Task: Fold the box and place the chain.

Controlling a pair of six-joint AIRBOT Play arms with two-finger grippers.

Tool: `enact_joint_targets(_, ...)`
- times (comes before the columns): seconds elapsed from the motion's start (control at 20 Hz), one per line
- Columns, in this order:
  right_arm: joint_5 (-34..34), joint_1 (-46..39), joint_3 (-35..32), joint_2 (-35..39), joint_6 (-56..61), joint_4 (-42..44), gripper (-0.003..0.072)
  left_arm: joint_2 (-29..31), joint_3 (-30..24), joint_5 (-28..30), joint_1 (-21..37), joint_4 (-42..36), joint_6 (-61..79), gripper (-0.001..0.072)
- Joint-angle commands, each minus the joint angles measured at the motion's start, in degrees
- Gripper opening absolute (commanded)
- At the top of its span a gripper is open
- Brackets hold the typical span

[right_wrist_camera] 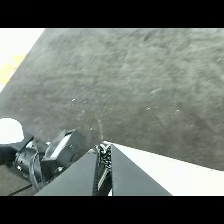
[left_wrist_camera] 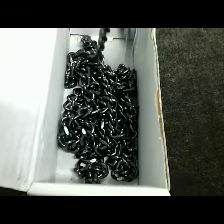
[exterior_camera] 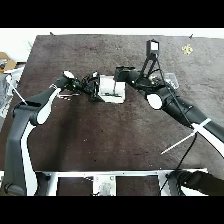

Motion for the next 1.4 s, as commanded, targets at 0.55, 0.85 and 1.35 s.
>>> enact_joint_targets(0.55,17.4,-4.1,5.7,-6.2,-11.1,-3.5,0.0196,0.0,0.0,0.0,0.0,0.0,0.0,0.0389)
enact_joint_targets(0.85,25.8,-13.1,16.9,-7.9,-44.4,20.2,0.0142,0.0,0.0,0.0,0.0,0.0,0.0,0.0388)
enact_joint_targets(1.35,46.7,-25.9,29.1,-28.1,-78.7,55.3,0.0146,0.0,0.0,0.0,0.0,0.0,0.0,0.0389)
